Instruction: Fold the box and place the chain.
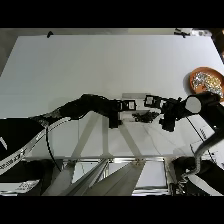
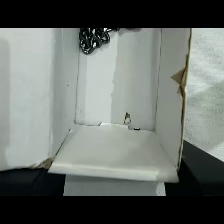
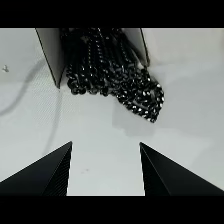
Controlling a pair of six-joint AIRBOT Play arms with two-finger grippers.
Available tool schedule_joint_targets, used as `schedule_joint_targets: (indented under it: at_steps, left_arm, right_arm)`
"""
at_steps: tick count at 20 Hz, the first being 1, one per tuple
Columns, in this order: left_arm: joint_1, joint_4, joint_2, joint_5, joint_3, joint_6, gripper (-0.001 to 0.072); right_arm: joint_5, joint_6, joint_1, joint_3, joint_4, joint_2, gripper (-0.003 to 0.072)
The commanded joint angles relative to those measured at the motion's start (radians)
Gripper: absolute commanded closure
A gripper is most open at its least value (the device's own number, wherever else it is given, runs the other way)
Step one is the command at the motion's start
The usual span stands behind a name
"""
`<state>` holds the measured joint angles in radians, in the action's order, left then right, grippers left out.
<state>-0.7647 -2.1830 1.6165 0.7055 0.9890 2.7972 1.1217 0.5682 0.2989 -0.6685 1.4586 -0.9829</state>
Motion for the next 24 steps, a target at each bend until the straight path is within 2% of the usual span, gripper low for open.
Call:
schedule_joint_targets:
  at_steps: [1,4,5,7,15,17,19,21,22,23,24]
  left_arm:
    - [0.0,0.0,0.001,0.0,0.0,0.0,0.0434]
    - [0.0,0.0,0.001,0.0,0.0,0.0,0.0434]
    - [0.0,0.0,0.001,0.0,0.0,0.0,0.0434]
    - [0.0,0.0,0.001,0.0,0.0,0.0,0.0434]
    - [0.0,0.0,0.001,0.0,0.0,0.0,0.0434]
    - [0.0,0.0,0.001,0.0,0.0,0.0,0.0434]
    - [0.0,0.0,0.001,0.0,0.0,0.0,0.0434]
    - [0.0,0.0,0.001,0.0,0.0,0.0,0.0434]
    - [0.0,0.0,0.001,0.0,0.0,0.0,0.0434]
    - [0.0,0.0,0.001,0.0,0.0,0.0,0.0434]
    - [0.0,0.0,0.001,0.0,0.0,0.0,0.0434]
  right_arm:
    - [-0.117,-0.16,-0.004,0.024,-0.016,-0.08,0.0229]
    - [-0.154,-0.251,-0.004,0.027,-0.081,-0.161,0.0232]
    - [-0.161,-0.275,-0.004,0.027,-0.109,-0.182,0.0273]
    - [-0.177,-0.29,-0.004,0.027,-0.137,-0.213,0.0288]
    - [-0.197,-0.293,-0.004,0.027,-0.181,-0.218,0.0299]
    - [-0.177,-0.292,-0.004,0.027,-0.18,-0.218,0.0465]
    - [-0.144,-0.291,-0.004,0.027,-0.176,-0.218,0.0526]
    - [-0.119,-0.289,-0.004,0.027,-0.171,-0.218,0.0533]
    - [-0.106,-0.289,-0.004,0.027,-0.167,-0.218,0.0579]
    - [-0.092,-0.289,-0.004,0.027,-0.162,-0.216,0.0669]
    - [-0.079,-0.288,-0.004,0.027,-0.151,-0.216,0.0671]
